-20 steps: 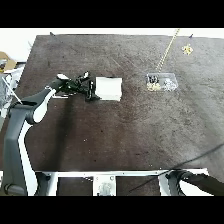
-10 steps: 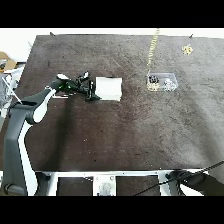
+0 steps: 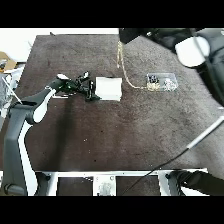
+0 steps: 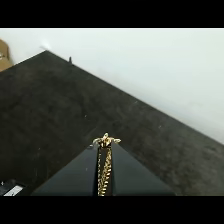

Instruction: Fold the box and place the chain.

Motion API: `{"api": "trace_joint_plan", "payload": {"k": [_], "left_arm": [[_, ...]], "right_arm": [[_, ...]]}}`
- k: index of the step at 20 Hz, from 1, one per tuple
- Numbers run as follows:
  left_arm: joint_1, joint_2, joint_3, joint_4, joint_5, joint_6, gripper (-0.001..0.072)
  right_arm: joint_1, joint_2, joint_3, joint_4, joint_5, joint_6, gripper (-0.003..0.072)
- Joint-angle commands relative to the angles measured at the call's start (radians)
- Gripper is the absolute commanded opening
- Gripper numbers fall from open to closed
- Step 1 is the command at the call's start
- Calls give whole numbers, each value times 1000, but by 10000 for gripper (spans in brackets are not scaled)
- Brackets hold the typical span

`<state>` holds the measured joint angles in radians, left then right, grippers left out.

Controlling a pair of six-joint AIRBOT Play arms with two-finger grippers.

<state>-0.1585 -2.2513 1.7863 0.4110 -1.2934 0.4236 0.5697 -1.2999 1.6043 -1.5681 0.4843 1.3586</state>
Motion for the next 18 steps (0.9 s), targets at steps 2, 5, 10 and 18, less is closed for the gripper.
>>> {"api": "trace_joint_plan", "payload": {"k": [2, 5, 10, 18], "left_arm": [[-1, 0, 0, 0, 0, 0, 284], [-1, 0, 0, 0, 0, 0, 284], [-1, 0, 0, 0, 0, 0, 284], [-1, 0, 0, 0, 0, 0, 284]], "right_arm": [[18, -94, -6, 34, -25, -1, 0], [18, -124, -6, 47, -32, -1, 0], [18, -101, -6, 47, -34, -1, 0], [18, -120, -98, 92, 14, -1, 0]]}}
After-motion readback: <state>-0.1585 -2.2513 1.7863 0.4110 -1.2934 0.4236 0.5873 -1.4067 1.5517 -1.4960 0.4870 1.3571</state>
